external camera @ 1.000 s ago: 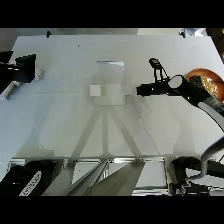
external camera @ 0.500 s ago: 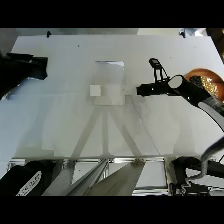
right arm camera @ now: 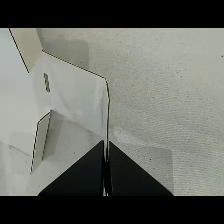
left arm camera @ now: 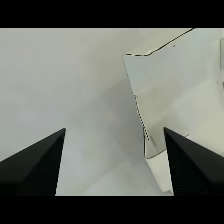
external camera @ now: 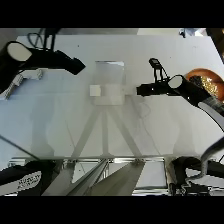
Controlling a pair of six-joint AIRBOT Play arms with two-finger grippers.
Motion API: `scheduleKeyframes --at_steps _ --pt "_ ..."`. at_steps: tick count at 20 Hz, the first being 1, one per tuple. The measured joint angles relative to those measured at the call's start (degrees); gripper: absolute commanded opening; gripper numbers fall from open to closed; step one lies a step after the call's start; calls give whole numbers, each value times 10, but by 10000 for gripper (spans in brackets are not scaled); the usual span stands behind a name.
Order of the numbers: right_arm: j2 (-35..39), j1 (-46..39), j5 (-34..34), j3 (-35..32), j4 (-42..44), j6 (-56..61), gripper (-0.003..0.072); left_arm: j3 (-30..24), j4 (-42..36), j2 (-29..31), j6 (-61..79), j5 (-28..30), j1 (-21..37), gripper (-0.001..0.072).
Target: Fold the box and place the chain.
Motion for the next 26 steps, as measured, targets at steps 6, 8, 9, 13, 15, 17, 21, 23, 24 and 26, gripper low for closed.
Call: scheduleKeyframes --at_steps 6,8,9,13,15,17,21,23,24,26 --pt "0 0 0 0 0 0 18 35 -118 -109 130 -35 31 697" --pt "0 0 0 0 0 0 18 63 -161 -147 156 -72 44 697" --pt "0 0 0 0 0 0 18 80 -175 -165 166 -89 48 697" --pt "0 0 0 0 0 0 18 151 -205 -227 188 -141 47 697" --pt "0 0 0 0 0 0 18 173 -212 -247 193 -152 40 697" --pt "0 0 0 0 0 0 18 186 -216 -262 197 -158 31 697" --pt "0 0 0 0 0 0 18 195 -216 -278 218 -167 16 696" --pt "0 0 0 0 0 0 18 196 -206 -283 228 -169 8 696" --pt "0 0 0 0 0 0 18 197 -201 -285 232 -169 4 696" --pt "0 0 0 0 0 0 18 198 -191 -290 237 -171 -3 694"
